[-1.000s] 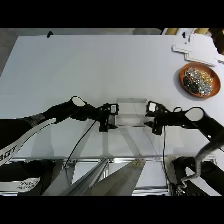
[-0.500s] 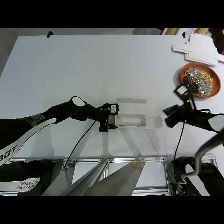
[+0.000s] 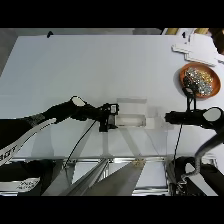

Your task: Fold the box and place the chain.

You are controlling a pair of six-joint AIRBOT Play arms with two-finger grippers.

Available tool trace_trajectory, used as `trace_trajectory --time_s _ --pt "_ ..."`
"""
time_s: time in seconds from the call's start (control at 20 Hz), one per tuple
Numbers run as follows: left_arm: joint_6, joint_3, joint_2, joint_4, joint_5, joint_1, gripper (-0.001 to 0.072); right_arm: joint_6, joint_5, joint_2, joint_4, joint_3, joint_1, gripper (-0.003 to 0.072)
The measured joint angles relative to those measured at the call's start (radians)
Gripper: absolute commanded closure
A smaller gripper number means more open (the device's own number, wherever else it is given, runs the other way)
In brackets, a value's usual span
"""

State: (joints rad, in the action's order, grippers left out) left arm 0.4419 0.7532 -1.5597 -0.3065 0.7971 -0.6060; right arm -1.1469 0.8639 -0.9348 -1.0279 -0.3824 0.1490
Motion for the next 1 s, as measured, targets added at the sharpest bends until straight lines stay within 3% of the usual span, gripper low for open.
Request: trace_trajectory --time_s 0.25,0.5,0.55,0.6,0.65,0.75,0.85,1.0 --pt "0.0 0.0 0.0 0.0 0.0 0.0 0.054 0.016 0.002 -0.083 0.096 0.0 -0.057 0.0665" --pt "0.0 0.0 0.0 0.0 0.0 0.0 0.054 0.06 0.005 -0.059 0.211 0.0 -0.116 0.0664" --pt "0.0 0.0 0.0 0.0 0.0 0.0 0.054 0.071 0.014 -0.034 0.226 0.0 -0.123 0.063" --pt "0.0 0.0 0.0 0.0 0.0 0.0 0.054 0.076 0.023 -0.007 0.234 0.0 -0.128 0.0499" --pt "0.0 0.0 0.0 0.0 0.0 0.0 0.054 0.083 0.035 0.023 0.243 0.0 -0.132 0.0433" --pt "0.0 0.0 0.0 0.0 0.0 0.0 0.054 0.09 0.062 0.065 0.257 0.0 -0.136 0.0433" --pt "0.0 0.0 0.0 0.0 0.0 0.0 0.054 0.089 0.091 0.087 0.265 0.0 -0.138 0.0333" --pt "0.0 0.0 0.0 0.0 0.0 0.0 0.054 0.074 0.108 0.102 0.273 0.0 -0.14 0.0269"
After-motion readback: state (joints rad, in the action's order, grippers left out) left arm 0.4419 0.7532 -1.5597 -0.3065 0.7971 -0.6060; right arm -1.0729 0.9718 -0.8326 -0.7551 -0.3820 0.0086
